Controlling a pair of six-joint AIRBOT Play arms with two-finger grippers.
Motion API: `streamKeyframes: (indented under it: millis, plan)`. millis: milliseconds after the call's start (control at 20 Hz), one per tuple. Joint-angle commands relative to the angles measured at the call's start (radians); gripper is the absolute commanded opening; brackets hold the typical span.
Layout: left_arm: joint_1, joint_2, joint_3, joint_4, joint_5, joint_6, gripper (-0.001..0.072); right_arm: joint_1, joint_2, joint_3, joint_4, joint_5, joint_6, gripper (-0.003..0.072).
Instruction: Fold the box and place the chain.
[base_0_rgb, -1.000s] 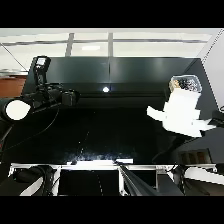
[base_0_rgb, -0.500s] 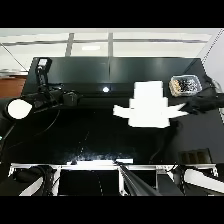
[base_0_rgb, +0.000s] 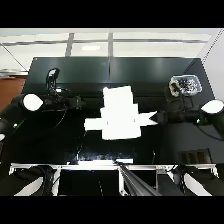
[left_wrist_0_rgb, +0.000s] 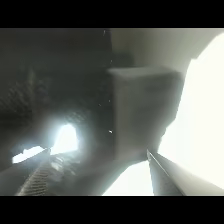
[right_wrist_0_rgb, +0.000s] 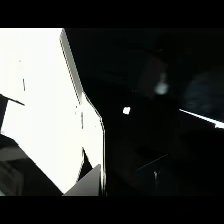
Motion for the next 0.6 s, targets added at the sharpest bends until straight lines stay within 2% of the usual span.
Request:
streamKeyframes:
  millis: [0, 50, 100, 150, 300, 550]
  plan:
    - [0.092, -0.130, 0.001, -0.493, -0.159, 0.443, 0.0700, 0.101, 0.065, -0.097, 0.039, -0.098, -0.005, 0.0024]
    - [0.125, -0.183, 0.002, -0.632, -0.270, 0.603, 0.0700, 0.118, 0.065, -0.097, 0.041, -0.114, -0.005, 0.0024]
    - [0.146, -0.238, 0.003, -0.716, -0.371, 0.711, 0.0700, 0.131, 0.065, -0.096, 0.047, -0.122, -0.005, 0.0024]
    - [0.153, -0.291, 0.006, -0.733, -0.420, 0.774, 0.0701, 0.142, 0.065, -0.096, 0.048, -0.123, -0.005, 0.0024]
    - [0.114, -0.397, 0.007, -0.695, -0.452, 0.898, 0.0700, 0.157, 0.065, -0.097, 0.048, -0.119, -0.002, 0.0024]
    - [0.051, -0.468, 0.036, -0.709, -0.460, 1.047, 0.0699, 0.157, 0.065, -0.097, 0.050, -0.110, 0.003, 0.0024]
